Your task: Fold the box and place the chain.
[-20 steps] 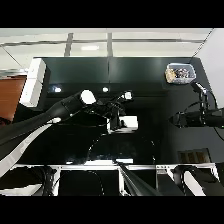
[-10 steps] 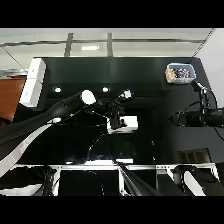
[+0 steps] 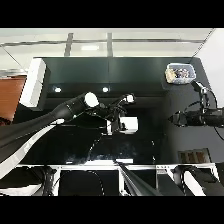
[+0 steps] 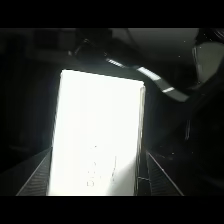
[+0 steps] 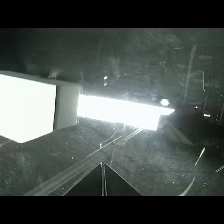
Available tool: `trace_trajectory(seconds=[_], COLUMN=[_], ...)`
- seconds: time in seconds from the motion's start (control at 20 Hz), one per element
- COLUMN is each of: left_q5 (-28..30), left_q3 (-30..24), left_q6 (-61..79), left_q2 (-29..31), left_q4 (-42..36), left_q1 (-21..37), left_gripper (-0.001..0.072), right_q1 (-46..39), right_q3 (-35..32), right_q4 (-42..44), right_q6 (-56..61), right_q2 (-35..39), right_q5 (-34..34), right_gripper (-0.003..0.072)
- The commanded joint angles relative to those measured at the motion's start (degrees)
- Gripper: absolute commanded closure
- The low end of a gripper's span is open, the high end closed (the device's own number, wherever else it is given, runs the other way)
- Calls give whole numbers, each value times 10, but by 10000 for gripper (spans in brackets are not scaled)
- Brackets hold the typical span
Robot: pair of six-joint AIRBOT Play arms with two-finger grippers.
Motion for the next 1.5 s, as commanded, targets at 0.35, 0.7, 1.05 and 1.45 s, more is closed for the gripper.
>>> trace_trajectory(seconds=[0.35, 0.7, 1.05, 1.45], left_q5=[4, -240, -422, -327], left_q3=[5, 135, 97, -110], left_q6=[-21, -366, -563, -591], left_q2=[-4, 12, 122, 295], left_q4=[184, 413, 437, 465], left_q1=[-60, -8, 211, 553], left_gripper=[121, 486, 486, 485], right_q1=[0, 0, 0, 0], right_q3=[0, 0, 0, 0], right_q4=[0, 0, 0, 0], right_q6=[0, 0, 0, -9], right_q2=[0, 0, 0, 0], right_q5=[-7, -7, -6, -16], right_gripper=[669, 669, 669, 669])
